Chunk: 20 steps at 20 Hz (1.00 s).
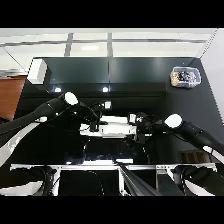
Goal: Fold the box and place the chain.
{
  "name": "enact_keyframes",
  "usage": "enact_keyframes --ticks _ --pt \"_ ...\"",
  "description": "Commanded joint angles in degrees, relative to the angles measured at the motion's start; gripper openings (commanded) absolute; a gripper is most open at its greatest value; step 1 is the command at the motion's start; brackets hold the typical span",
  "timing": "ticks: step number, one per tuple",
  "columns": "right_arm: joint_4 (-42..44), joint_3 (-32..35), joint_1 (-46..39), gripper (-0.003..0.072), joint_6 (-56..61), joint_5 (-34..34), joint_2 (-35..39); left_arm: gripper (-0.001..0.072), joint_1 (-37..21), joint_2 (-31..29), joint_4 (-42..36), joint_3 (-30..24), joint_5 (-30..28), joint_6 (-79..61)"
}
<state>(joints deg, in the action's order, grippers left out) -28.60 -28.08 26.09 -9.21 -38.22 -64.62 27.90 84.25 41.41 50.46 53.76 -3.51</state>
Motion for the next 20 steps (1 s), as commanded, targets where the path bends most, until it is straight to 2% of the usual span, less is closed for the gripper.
enact_keyframes --ticks 1,7,13,20 --pt "3.5 0.0 -0.2 0.0677 -6.9 -0.8 -3.2 0.0023 0.0 0.0 0.0 0.0 0.7 0.1" --pt "3.5 0.0 -5.8 0.0677 -12.7 -6.3 -3.8 0.0022 0.0 0.0 -0.6 0.0 0.7 0.1" --pt "3.5 -0.1 -5.2 0.0677 -13.3 -5.0 -4.8 0.0023 0.0 0.0 -0.6 0.0 0.7 0.1" --pt "-0.5 -0.9 -5.2 0.0676 -7.7 -3.9 -5.6 0.0023 0.0 0.0 -0.6 0.0 0.7 0.1"
